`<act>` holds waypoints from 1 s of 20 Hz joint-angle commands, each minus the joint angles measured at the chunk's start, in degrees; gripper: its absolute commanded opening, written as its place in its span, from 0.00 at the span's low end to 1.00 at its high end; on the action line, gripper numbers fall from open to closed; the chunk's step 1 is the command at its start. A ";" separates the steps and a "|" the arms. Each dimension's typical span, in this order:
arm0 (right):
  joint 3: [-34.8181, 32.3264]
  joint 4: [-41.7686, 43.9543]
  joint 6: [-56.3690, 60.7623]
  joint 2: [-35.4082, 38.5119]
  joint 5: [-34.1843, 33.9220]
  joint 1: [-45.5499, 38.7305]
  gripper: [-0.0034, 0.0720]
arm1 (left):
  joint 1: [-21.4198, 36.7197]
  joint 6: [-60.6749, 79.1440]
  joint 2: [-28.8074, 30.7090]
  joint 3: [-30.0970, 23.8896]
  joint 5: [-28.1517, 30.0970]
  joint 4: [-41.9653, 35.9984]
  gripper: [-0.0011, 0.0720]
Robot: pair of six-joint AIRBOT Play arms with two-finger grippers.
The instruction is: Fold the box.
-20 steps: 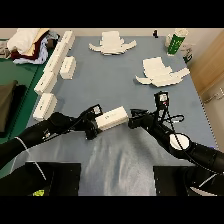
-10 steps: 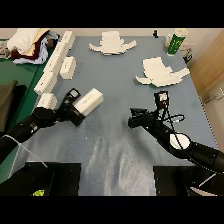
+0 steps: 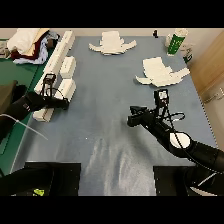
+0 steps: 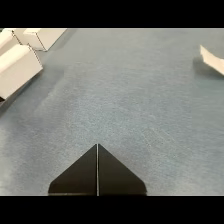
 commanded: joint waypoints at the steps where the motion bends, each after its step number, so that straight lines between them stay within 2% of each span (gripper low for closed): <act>1: 0.07 0.00 -0.20 -0.02 -0.02 0.00 0.06 | 1.01 -8.70 -7.56 7.67 -1.18 2.21 0.49; 5: 0.07 0.02 -0.20 -0.02 -0.07 0.00 0.06 | 0.87 -9.99 -17.49 18.95 -1.31 1.57 0.49; 9: 0.07 0.02 -0.20 -0.02 -0.50 0.00 0.06 | 0.63 -11.69 -26.99 31.41 -4.92 1.64 0.49; 13: 0.07 0.02 -0.20 -0.02 -3.15 0.00 0.06 | -0.55 -11.76 -33.07 40.30 -5.22 1.81 0.49; 17: 0.07 0.02 -0.20 -0.02 -4.17 0.00 0.07 | -0.26 -12.33 -36.96 44.98 -10.43 4.98 0.49; 20: 0.07 0.02 -0.20 -0.02 -4.48 0.00 0.07 | -0.04 -12.68 -38.12 45.00 -9.79 6.12 0.49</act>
